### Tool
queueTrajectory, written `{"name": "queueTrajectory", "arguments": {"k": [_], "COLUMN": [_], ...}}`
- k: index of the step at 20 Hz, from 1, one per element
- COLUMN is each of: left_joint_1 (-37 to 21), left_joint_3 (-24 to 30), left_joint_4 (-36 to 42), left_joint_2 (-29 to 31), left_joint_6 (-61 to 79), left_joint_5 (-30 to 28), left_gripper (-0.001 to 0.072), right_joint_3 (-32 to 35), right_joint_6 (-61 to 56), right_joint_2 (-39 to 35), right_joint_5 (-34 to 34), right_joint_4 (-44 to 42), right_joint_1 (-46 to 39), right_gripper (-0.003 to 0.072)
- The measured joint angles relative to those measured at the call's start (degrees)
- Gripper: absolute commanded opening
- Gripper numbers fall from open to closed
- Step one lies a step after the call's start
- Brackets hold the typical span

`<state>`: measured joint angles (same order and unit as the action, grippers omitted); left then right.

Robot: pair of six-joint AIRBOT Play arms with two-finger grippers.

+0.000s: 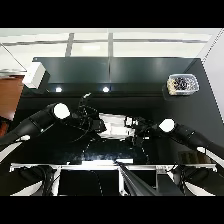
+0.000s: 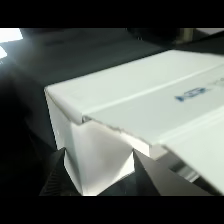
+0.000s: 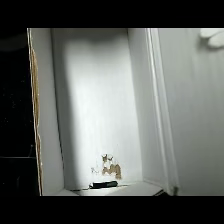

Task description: Fold the box and place the chain.

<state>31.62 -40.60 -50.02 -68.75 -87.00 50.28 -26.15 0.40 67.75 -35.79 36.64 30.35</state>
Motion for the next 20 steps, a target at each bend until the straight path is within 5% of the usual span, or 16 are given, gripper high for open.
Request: {"name": "queueTrajectory", "arguments": {"k": [9,20], "left_joint_1": [1.53,10.25], "left_joint_3": [-0.98,-1.31], "left_joint_4": [-2.56,-19.80], "left_joint_2": [0.00,-0.13], "left_joint_6": [-3.50,-20.79], "left_joint_5": [-1.42,-5.95], "left_gripper": [0.0481,0.0457], "right_joint_3": [0.00,0.00], "right_joint_6": [0.00,0.00], "right_joint_2": [0.00,0.00], "right_joint_5": [0.00,0.00], "right_joint_4": [0.00,0.02], "right_joint_1": [0.00,0.00], "right_gripper": [0.0341,0.0342]}}
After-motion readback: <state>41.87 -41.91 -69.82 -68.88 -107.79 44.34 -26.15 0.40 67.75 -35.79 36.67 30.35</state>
